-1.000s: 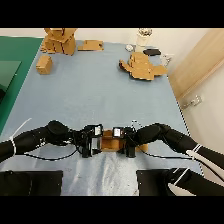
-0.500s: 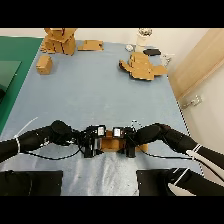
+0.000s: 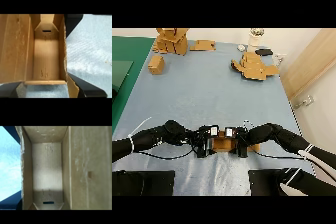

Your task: Fold the box.

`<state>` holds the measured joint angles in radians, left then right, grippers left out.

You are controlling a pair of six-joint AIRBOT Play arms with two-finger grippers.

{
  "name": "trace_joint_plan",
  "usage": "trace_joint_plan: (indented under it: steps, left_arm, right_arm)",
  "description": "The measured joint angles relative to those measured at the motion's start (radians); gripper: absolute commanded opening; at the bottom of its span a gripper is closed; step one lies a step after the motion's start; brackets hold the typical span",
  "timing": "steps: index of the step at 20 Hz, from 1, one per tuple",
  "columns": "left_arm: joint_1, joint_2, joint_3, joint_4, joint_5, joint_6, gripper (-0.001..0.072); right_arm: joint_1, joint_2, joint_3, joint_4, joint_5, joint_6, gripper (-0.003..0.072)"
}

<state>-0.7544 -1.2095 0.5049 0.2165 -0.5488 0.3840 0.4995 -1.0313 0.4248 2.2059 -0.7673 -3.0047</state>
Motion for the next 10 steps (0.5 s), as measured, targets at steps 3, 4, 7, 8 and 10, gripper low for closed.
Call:
trace_joint_plan:
  steps: [3,4,7,8,10]
  left_arm:
    - [-0.005,-0.001,0.000,0.000,0.009,-0.002,0.0569]
    - [-0.006,-0.001,0.000,0.000,0.011,-0.002,0.0569]
    - [-0.007,-0.001,0.000,0.000,0.014,-0.002,0.0700]
    - [-0.008,-0.001,0.000,0.000,0.017,-0.002,0.0698]
    - [-0.008,-0.001,0.000,0.000,0.017,-0.002,0.0698]
  right_arm:
    - [0.000,0.000,0.000,0.000,0.000,0.000,0.0599]
    - [0.000,0.000,0.000,0.000,0.000,0.000,0.0599]
    - [0.000,0.000,0.000,0.000,0.000,0.000,0.0599]
    - [0.000,0.000,0.000,0.000,0.000,0.000,0.0599]
    - [0.000,0.000,0.000,0.000,0.000,0.000,0.0599]
